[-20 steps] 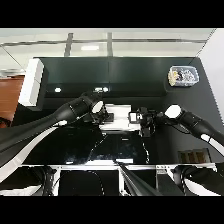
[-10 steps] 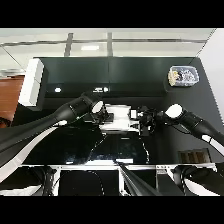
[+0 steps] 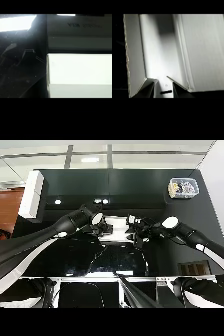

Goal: Fold the box and place the chain.

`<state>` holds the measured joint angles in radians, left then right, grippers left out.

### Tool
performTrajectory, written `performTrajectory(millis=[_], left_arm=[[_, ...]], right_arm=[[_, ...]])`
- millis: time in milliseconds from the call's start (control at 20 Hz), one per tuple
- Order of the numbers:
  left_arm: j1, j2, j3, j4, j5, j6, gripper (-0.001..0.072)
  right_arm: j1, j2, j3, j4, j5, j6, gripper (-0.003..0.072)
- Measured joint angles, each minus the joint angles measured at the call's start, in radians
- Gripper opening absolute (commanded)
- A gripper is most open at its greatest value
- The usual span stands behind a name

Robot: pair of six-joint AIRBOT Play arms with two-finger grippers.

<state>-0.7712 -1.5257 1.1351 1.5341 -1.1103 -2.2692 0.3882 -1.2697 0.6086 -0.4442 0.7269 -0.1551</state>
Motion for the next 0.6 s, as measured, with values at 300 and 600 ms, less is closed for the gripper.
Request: performTrajectory(millis=[300,600], left_arm=[[0.0,0.0,0.0,-0.02,0.0,0.0,0.0027],[0.0,0.0,0.0,-0.031,0.006,0.0,0.0027]], right_arm=[[0.002,-0.008,0.0,0.023,0.023,0.004,0.0257],[0.002,-0.01,0.0,0.029,0.035,0.006,0.0381]])
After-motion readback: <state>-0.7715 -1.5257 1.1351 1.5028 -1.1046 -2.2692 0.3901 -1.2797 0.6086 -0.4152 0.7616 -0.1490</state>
